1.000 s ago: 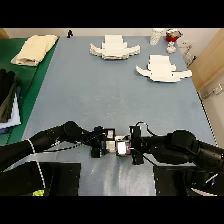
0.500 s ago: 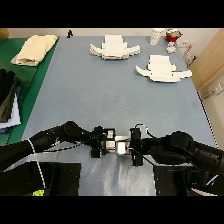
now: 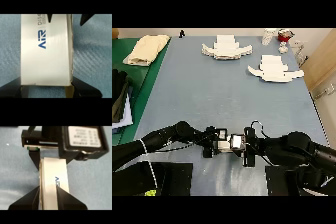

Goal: Fold the box.

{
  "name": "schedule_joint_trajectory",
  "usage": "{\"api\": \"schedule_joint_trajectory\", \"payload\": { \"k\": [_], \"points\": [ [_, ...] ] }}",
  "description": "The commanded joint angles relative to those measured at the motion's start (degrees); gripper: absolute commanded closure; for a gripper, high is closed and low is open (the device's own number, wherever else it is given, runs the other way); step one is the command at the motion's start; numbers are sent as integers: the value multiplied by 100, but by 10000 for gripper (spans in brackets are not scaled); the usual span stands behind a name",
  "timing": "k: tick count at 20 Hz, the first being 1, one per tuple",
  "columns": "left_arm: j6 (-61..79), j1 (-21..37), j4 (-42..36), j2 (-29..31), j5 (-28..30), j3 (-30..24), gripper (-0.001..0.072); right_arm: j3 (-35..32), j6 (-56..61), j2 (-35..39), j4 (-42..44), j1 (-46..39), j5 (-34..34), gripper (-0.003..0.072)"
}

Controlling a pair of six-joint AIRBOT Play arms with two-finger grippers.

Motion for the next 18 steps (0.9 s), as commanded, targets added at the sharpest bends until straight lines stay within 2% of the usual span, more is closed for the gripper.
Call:
{"api": "schedule_joint_trajectory", "payload": {
  "k": [1,2,4,5,6,8,13,18],
  "points": [
    [-2,-4,0,7,2,-2,344,-105,894,170,667,-9,468,401],
    [-2,-4,0,7,2,-2,344,-273,1019,247,1043,-7,896,405],
    [-2,-2,0,7,2,-2,344,-787,1360,417,1720,11,1987,597],
    [-2,-4,0,7,2,-2,344,-1021,1735,474,1792,74,2367,602],
    [-2,-4,0,7,0,-2,345,-1239,2116,514,1788,146,2632,638],
    [-2,-4,0,7,2,-2,344,-1541,2465,531,1786,271,2935,648],
    [-2,-4,0,7,0,-2,344,-1775,2636,391,1784,293,2924,648],
    [-2,-4,0,7,4,-2,344,-1788,2634,-92,1781,293,2747,648]
  ]
}}
